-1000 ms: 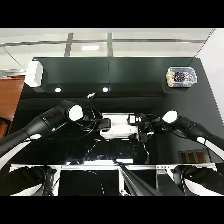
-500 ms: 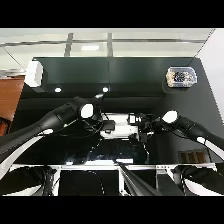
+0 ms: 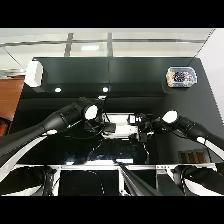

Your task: Fold the box and place the chain.

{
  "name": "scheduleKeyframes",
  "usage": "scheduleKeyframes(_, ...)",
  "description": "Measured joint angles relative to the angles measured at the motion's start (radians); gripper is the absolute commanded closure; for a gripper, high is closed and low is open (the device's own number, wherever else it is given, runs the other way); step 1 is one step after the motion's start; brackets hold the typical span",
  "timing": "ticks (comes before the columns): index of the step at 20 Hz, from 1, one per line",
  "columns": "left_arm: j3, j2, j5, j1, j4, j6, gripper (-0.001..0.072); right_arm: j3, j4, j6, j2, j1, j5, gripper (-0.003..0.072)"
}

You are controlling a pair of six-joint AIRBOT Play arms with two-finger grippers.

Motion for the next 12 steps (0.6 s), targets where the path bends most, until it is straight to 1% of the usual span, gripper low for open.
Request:
scheduleKeyframes(3,0.018,-0.021,-0.008,-0.003,0.043,-0.045,0.0377,0.0,0.0,0.0,0.0,0.0,0.0,0.0278)
scheduleKeyframes(8,0.08,-0.081,-0.032,-0.018,0.126,-0.125,0.0377,0.0,0.0,0.0,0.0,0.0,0.0,0.0278)
scheduleKeyframes(12,0.098,-0.107,-0.032,-0.039,0.167,-0.187,0.0377,0.0,0.0,0.0,0.0,0.0,0.0,0.0277)
